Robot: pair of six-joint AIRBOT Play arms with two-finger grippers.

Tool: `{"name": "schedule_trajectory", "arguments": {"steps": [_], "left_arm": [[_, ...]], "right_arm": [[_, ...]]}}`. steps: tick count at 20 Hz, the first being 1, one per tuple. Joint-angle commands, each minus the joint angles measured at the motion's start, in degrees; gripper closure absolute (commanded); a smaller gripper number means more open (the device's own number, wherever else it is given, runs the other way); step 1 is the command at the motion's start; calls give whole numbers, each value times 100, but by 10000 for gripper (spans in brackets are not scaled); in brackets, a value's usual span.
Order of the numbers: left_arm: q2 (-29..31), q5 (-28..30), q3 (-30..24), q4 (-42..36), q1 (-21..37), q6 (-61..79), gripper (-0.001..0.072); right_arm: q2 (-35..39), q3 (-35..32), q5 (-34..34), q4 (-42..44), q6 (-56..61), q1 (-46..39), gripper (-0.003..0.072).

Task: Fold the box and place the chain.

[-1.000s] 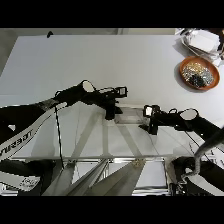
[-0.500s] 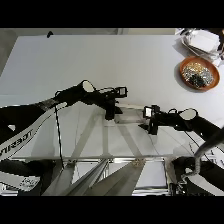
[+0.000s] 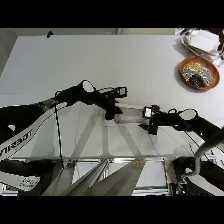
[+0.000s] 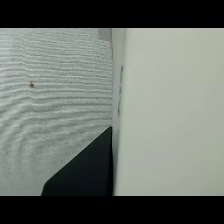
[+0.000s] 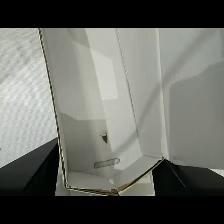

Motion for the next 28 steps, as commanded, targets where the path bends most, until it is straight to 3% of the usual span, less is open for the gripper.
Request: {"name": "schedule_trajectory", "arguments": {"steps": [1,2,4,6,10,18,28], "left_arm": [[-4,4,0,-4,-4,2,699],[-4,4,0,-2,-4,2,699],[-4,4,0,-4,-4,2,699],[-2,2,0,-4,-4,2,699],[-2,2,0,-4,-4,0,699],[-2,4,0,-2,-4,2,699],[-2,4,0,-4,-4,2,699]], "right_arm": [[-2,0,-24,201,4,-4,269],[-9,0,-28,199,4,-4,250],[-101,0,-35,203,-2,-4,143],[-210,0,-20,282,-133,-4,132],[-223,17,-7,601,-149,-4,29],[-345,461,907,431,-149,-706,-13],[-763,750,1473,328,-710,-730,-25]]}}
